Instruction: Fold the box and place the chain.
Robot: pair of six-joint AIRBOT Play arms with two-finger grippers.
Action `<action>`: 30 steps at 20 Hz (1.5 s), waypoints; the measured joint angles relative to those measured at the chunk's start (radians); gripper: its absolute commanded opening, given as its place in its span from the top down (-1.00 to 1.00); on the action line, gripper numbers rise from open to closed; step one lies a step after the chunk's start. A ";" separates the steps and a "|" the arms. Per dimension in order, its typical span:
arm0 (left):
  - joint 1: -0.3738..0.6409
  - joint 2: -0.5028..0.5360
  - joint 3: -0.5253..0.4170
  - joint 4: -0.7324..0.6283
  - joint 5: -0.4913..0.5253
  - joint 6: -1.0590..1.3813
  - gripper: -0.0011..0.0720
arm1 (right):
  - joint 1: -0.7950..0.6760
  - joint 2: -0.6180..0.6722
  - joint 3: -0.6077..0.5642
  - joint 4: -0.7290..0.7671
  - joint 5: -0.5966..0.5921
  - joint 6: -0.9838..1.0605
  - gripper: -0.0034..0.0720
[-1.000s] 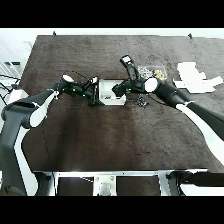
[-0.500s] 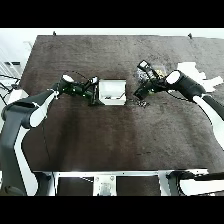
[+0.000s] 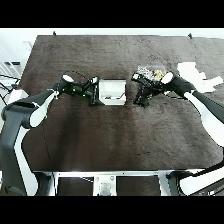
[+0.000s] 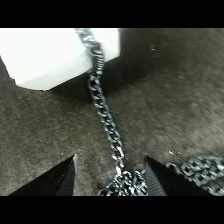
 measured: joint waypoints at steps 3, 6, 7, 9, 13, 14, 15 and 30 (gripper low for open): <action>0.000 0.000 0.000 0.000 0.000 0.000 0.01 | 0.000 -0.034 0.028 -0.004 0.015 -0.026 -0.22; 0.000 0.000 0.000 0.000 0.000 0.000 0.01 | 0.000 -0.068 0.059 -0.007 0.024 -0.041 -0.04; 0.000 0.000 0.000 0.000 0.000 0.000 0.01 | 0.000 -0.076 0.066 -0.010 0.025 -0.043 0.13; 0.000 0.000 0.000 0.000 0.000 0.000 0.01 | -0.001 -0.090 0.075 -0.020 0.024 -0.047 0.74; 0.000 0.000 0.000 0.000 0.000 0.000 0.01 | -0.001 -0.100 0.099 -0.038 0.043 -0.048 0.87; 0.000 0.000 0.000 0.000 0.000 0.000 0.01 | 0.000 -0.097 0.113 -0.040 0.091 -0.039 0.87; 0.000 0.000 0.000 0.000 0.000 0.000 0.01 | 0.001 -0.090 0.128 -0.041 0.138 -0.030 0.87; 0.000 0.000 0.000 0.000 0.000 0.000 0.01 | 0.001 0.330 0.241 0.095 0.288 0.025 0.87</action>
